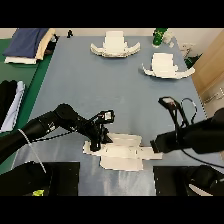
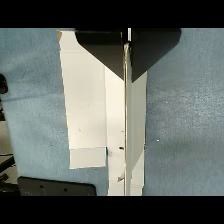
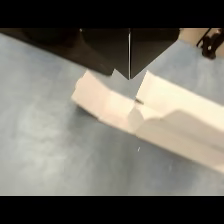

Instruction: Fold the box.

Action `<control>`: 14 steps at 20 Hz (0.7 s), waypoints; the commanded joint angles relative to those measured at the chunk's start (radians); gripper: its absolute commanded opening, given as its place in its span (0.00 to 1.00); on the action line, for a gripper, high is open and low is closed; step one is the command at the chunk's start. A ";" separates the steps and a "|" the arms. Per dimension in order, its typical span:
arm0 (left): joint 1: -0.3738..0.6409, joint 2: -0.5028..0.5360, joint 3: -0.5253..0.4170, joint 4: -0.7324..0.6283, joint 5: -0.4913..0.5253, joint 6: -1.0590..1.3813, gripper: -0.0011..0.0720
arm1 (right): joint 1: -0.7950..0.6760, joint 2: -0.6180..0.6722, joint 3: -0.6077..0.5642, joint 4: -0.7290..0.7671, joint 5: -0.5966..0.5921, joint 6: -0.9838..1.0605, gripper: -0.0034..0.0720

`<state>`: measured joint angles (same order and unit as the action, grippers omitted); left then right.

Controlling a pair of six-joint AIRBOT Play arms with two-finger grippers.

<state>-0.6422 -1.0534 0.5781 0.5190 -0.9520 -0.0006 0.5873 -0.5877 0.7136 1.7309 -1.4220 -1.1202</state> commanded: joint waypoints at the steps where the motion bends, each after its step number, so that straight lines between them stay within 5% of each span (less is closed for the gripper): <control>1: 0.000 0.000 0.000 0.000 0.001 0.000 0.03 | 0.209 0.082 -0.109 0.043 0.023 0.103 0.05; 5: 0.000 0.000 0.000 0.000 0.001 0.000 0.03 | 0.502 0.040 -0.192 0.107 0.204 0.059 0.06; 6: 0.000 0.000 0.000 0.000 0.001 0.000 0.03 | 0.576 0.005 -0.192 0.102 0.253 -0.012 0.19; 8: 0.000 0.000 0.000 0.000 0.001 0.000 0.03 | 0.676 -0.084 -0.192 0.014 0.322 -0.149 0.85; 9: 0.000 0.000 0.000 0.000 0.001 0.000 0.03 | 0.701 -0.132 -0.192 -0.051 0.327 -0.197 0.99; 14: 0.000 0.000 0.000 0.000 0.001 0.000 0.03 | 0.718 -0.352 -0.191 -0.299 0.360 -0.262 0.99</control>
<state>-0.6422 -1.0534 0.5781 0.5194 -0.9516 -0.0006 1.2736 -0.8364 0.5251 1.5780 -1.1091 -1.3239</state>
